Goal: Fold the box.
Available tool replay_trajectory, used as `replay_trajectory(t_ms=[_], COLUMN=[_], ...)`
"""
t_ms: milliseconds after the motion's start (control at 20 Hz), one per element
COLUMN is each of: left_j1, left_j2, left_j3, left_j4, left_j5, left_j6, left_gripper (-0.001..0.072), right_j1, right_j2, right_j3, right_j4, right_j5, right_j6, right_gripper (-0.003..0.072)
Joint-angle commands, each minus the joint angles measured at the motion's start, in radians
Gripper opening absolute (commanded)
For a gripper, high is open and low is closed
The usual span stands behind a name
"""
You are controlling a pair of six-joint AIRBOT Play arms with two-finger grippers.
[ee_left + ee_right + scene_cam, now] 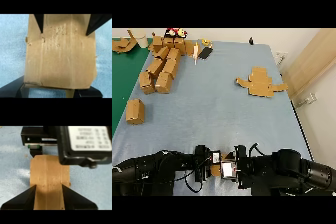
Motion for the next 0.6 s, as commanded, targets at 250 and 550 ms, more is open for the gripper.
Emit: replay_trajectory(t_ms=[250,550], left_j1=[0.0,0.0], left_j2=[0.0,0.0], left_j3=[0.0,0.0], left_j4=[0.0,0.0], left_j5=[0.0,0.0], left_j6=[0.0,0.0], left_gripper=[0.0484,0.0484], right_j1=[0.188,0.188], right_j2=[-0.003,-0.003], right_j3=[-0.043,-0.043], right_j4=[-0.403,-0.415], right_j5=[0.077,0.079], right_j6=[0.356,0.356], right_gripper=[0.0526,0.0436])
